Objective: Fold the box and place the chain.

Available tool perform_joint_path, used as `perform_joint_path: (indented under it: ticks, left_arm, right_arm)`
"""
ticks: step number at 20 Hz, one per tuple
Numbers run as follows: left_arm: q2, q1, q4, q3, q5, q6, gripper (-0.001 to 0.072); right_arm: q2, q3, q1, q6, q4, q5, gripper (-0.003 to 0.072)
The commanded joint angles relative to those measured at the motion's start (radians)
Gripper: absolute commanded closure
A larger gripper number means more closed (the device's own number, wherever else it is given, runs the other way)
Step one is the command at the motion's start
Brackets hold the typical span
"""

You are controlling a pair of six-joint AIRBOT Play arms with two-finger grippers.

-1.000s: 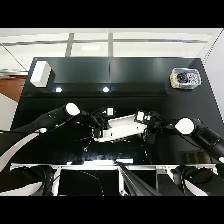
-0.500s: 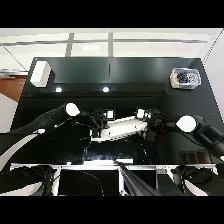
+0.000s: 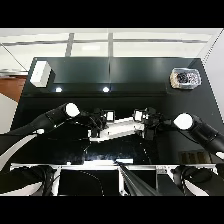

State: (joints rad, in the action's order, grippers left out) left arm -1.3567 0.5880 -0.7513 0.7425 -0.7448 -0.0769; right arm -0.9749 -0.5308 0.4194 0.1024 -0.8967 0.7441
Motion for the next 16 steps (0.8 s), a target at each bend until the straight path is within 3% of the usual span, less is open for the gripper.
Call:
perform_joint_path:
  ticks: [1, 4, 7, 16]
  left_arm:
    - [0.0, 0.001, -0.003, 0.001, 0.0, -0.001, 0.0679]
    - [0.0, 0.001, -0.003, 0.001, 0.0, 0.0, 0.0679]
    - [0.0, 0.001, -0.003, 0.001, 0.002, 0.0, 0.0679]
    - [0.0, 0.001, -0.003, 0.001, 0.004, 0.001, 0.0678]
  right_arm:
    - [-0.023, 0.0, -0.001, -0.127, 0.124, -0.014, -0.0011]
    - [-0.039, 0.0, -0.001, -0.151, 0.164, 0.008, -0.0011]
    - [-0.06, 0.003, -0.001, -0.151, 0.164, 0.108, -0.0011]
    - [-0.086, 0.041, -0.001, -0.152, 0.123, 0.096, -0.0011]
